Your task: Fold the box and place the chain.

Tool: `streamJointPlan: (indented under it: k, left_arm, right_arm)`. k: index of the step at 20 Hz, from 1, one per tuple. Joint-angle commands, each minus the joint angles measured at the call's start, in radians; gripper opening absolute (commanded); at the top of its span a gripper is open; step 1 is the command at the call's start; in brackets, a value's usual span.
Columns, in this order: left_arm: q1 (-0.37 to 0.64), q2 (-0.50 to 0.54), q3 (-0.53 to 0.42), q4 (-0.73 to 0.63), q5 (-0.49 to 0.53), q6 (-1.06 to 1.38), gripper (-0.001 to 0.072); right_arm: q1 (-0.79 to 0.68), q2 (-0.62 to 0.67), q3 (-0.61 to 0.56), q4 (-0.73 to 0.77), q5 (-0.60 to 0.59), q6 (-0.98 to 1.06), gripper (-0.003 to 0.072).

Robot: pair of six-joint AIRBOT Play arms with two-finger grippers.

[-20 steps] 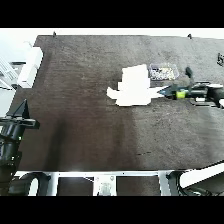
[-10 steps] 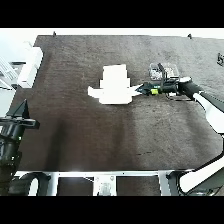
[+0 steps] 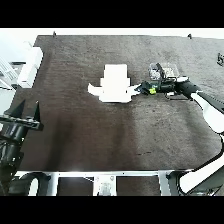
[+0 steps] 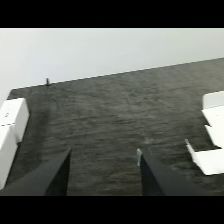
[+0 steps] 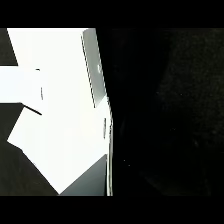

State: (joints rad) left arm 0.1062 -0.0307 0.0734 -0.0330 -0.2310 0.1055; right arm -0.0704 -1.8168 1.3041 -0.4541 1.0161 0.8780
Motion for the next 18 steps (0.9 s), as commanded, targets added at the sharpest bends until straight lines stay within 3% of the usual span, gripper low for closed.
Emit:
streamJointPlan:
  k: [1,4,7,10,13,18]
  left_arm:
    - [0.000,-0.001,0.004,0.000,-0.084,0.005,0.0471]
    - [0.000,-0.019,0.024,0.000,-0.082,0.004,0.0471]
    - [0.000,-0.172,0.096,0.000,-0.111,0.007,0.0472]
    - [0.000,-0.466,0.244,0.003,-0.203,0.008,0.0472]
    - [0.000,-0.785,0.436,0.018,-0.363,0.008,0.0472]
    - [0.000,-1.179,0.746,0.129,-0.552,-0.078,0.0472]
  right_arm:
    - [0.002,-0.006,0.002,-0.023,-0.007,0.001,0.0012]
    - [0.003,-0.007,0.003,-0.029,-0.014,0.000,0.0012]
    - [0.005,-0.007,0.003,-0.029,-0.016,-0.016,0.0012]
    - [0.016,-0.007,0.004,-0.029,-0.026,-0.024,0.0013]
    - [0.024,-0.007,0.009,-0.029,-0.033,-0.041,0.0012]
    - [0.027,-0.007,0.022,-0.029,-0.034,-0.040,0.0013]
